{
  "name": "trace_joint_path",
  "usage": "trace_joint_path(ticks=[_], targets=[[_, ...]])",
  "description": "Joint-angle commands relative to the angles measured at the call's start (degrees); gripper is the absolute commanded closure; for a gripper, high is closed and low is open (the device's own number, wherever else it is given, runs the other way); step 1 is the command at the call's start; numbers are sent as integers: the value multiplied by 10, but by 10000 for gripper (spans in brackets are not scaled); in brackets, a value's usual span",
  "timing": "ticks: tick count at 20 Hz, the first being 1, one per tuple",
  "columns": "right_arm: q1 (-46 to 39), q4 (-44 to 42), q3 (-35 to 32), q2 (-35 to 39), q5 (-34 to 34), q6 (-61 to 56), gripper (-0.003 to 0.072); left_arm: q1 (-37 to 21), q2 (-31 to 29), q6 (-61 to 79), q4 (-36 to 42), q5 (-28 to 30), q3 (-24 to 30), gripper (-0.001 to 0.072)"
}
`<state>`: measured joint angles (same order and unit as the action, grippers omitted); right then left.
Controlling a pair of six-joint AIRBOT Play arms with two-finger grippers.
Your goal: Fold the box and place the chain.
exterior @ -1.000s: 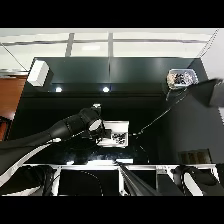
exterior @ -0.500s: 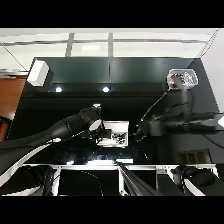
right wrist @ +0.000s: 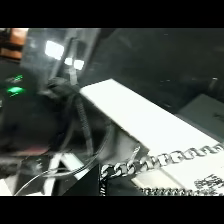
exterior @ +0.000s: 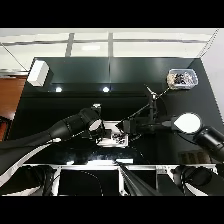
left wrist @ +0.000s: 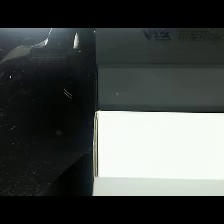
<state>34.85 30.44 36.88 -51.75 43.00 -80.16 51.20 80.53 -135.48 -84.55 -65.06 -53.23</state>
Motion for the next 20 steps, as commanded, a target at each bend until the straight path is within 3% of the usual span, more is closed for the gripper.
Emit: trace_joint_path(ticks=[1,8,15,20], targets=[[10,15,-1,-30,-15,0,667,0,0,0,0,0,0,678],[8,32,-1,-15,24,0,668,0,0,0,0,0,0,677],[-23,147,-1,73,78,-72,668,0,0,0,0,0,0,677],[-23,148,-1,77,113,-82,668,0,0,0,0,0,0,677]])
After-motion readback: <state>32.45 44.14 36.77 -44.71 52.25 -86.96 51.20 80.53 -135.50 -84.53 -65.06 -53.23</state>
